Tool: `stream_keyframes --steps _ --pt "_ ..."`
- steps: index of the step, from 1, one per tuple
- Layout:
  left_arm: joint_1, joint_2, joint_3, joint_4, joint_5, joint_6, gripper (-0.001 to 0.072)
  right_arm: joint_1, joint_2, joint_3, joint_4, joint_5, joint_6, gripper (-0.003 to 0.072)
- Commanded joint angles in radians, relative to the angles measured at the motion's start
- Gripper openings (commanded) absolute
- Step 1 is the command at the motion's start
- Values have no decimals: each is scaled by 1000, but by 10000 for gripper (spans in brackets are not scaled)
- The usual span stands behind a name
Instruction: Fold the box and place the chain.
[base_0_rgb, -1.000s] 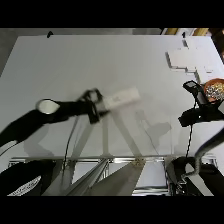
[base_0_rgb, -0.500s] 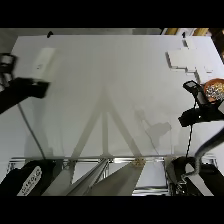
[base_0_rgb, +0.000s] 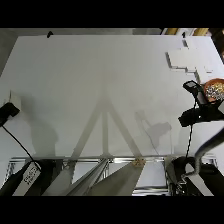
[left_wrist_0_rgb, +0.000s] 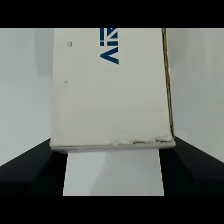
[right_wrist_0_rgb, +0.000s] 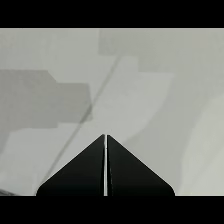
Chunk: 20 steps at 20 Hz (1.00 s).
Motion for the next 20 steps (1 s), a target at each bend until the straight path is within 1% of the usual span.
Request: stream_keyframes --steps 1,2,4,5,6,10,13,14,16,17,20 --pt "30 -46 0 22 -107 -56 379 0 1 0 0 0 0 17" --pt "30 -50 0 23 -116 -56 477 0 1 0 0 0 0 17" --pt "30 -51 0 34 -125 -55 586 0 1 0 0 0 0 17" --pt "30 -51 0 39 -133 -47 683 0 1 0 0 0 0 17" --pt "30 -50 0 45 -141 -44 698 0 1 0 0 0 0 17" --pt "27 -26 0 50 -182 -45 696 0 1 0 1 0 0 17" --pt "27 62 0 23 -216 -45 694 0 1 0 0 0 0 17" --pt "20 103 0 -10 -220 -51 693 0 1 0 0 0 0 17" --pt "-33 187 0 -84 -245 -42 693 0 1 0 0 0 0 17" --pt "-69 224 0 -87 -268 -31 693 0 1 0 0 0 0 17" --pt "-180 320 0 -35 -341 -23 693 0 1 0 0 0 0 17"
